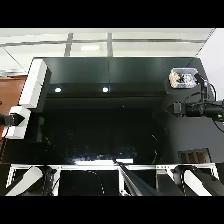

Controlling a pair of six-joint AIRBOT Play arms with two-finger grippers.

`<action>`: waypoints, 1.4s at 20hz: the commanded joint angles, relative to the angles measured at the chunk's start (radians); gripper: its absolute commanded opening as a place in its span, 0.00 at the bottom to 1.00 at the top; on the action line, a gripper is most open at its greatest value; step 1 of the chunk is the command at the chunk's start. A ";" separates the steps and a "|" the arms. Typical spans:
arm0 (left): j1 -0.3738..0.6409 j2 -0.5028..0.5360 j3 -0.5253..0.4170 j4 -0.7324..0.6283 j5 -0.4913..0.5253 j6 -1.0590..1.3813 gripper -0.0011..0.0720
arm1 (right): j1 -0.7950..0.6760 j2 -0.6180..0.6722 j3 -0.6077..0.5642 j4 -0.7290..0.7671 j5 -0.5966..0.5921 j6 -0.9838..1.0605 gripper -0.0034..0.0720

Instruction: Fold the box and place the chain.

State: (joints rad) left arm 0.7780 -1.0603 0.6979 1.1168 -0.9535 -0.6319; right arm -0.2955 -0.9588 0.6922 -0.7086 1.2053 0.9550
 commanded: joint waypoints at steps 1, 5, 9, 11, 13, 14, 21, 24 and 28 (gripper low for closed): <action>-0.039 -0.072 -0.002 -0.033 0.105 0.064 0.41 | 0.000 0.001 -0.001 0.001 -0.001 0.030 0.07; -0.064 -0.120 -0.002 -0.048 0.176 0.062 0.42 | 0.003 0.000 -0.001 0.000 0.005 0.033 0.07; -0.065 -0.116 0.026 -0.087 0.171 0.056 0.98 | 0.020 0.000 -0.001 0.001 0.015 0.033 0.07; -0.069 -0.097 0.081 -0.088 0.077 0.032 0.99 | 0.026 0.001 0.000 0.000 0.023 0.032 0.07; -0.080 -0.050 0.174 -0.106 -0.013 -0.042 0.99 | 0.027 0.001 0.015 0.001 0.049 0.028 0.07; -0.092 -0.023 0.229 -0.134 -0.057 -0.073 0.99 | 0.030 0.001 0.042 0.001 0.066 0.025 0.07; -0.298 0.242 0.351 -0.397 -0.133 -0.259 0.05 | 0.213 0.051 0.202 -0.023 0.100 -0.060 0.07; -0.503 0.415 0.174 -0.314 -0.021 -0.259 0.05 | 0.360 0.126 0.109 -0.129 -0.302 -0.072 0.07; -0.666 0.538 -0.067 -0.117 0.108 -0.345 0.05 | 0.367 0.129 0.000 -0.188 -0.663 -0.061 0.07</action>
